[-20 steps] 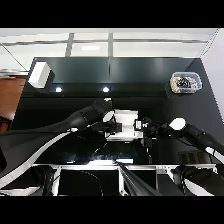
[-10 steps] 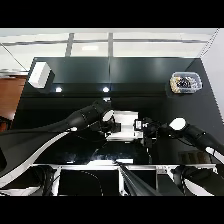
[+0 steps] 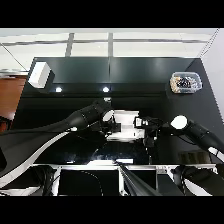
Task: Fold the box and place the chain.
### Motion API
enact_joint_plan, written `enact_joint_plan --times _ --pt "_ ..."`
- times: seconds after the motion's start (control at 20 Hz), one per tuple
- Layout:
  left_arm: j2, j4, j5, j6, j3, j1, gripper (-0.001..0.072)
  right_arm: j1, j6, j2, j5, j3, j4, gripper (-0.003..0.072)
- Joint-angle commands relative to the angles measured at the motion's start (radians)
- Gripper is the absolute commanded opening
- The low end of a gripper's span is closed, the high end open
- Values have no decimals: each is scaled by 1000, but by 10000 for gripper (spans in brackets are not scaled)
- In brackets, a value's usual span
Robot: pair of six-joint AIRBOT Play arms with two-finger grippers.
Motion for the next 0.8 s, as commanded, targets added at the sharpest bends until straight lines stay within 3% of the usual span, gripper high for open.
enact_joint_plan --times 0.0,0.2,0.25,0.3,0.35,0.7,0.75 --pt "1 30 -26 17 1 1 25 -1 72 43 93 26 -158 644" --pt "1 34 -24 23 1 0 26 0 71 43 83 26 -108 633" --pt "1 34 -24 23 1 0 26 0 71 41 83 26 -61 574" --pt "1 33 -24 23 1 0 26 0 70 38 80 26 -19 398" --pt "1 31 -24 23 1 0 26 0 66 32 68 26 -9 345" --pt "1 16 -25 23 1 0 26 32 79 19 62 26 29 335" --pt "1 16 -24 23 1 0 26 32 97 18 62 25 84 218"
